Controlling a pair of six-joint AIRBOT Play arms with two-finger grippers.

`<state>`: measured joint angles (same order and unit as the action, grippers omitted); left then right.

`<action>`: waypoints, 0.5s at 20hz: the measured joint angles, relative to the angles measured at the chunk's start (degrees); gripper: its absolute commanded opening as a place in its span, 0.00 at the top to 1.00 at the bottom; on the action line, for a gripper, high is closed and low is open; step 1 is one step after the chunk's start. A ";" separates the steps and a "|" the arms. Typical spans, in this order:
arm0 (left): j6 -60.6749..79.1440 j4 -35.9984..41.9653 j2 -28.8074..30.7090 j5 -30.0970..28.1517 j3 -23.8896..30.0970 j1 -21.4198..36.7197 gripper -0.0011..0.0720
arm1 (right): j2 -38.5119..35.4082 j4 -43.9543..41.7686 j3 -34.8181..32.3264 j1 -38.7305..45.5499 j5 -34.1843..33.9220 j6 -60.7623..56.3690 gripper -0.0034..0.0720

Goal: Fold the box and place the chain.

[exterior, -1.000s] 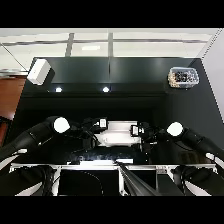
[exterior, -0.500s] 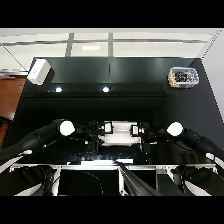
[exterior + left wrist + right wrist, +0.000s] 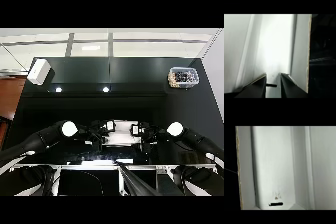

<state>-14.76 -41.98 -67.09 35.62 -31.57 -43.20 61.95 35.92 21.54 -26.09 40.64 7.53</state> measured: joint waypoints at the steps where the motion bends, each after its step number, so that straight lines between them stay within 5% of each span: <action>1: 0.02 0.07 -0.09 -0.46 0.00 -0.42 0.69 | 0.00 0.00 0.00 0.00 0.00 0.00 0.25; 4: 0.02 0.20 -0.20 -0.96 0.00 -1.07 0.76 | 0.00 -0.02 0.00 0.00 -0.02 0.00 0.25; 5: 0.02 0.00 -0.22 -1.01 0.00 -1.18 0.69 | 0.00 -0.02 0.00 0.00 -0.02 0.00 0.25; 7: 0.02 -0.35 -0.22 -1.25 0.00 -1.36 0.36 | 0.00 -0.04 0.00 0.00 -0.02 0.00 0.25; 8: 0.00 -0.48 -0.22 -1.51 0.00 -1.38 0.36 | 0.00 -0.09 0.00 0.00 -0.02 -0.02 0.25; 9: 0.00 -0.66 -0.22 -1.62 0.00 -1.40 0.60 | 0.00 -0.15 0.00 0.00 -0.02 -0.02 0.25; 10: 0.00 -0.85 -0.22 -1.66 0.00 -1.42 0.66 | 0.00 -0.15 0.00 0.00 -0.02 -0.02 0.25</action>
<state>-14.76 -42.83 -67.31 33.95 -31.57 -44.62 61.95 35.77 21.54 -26.09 40.62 7.51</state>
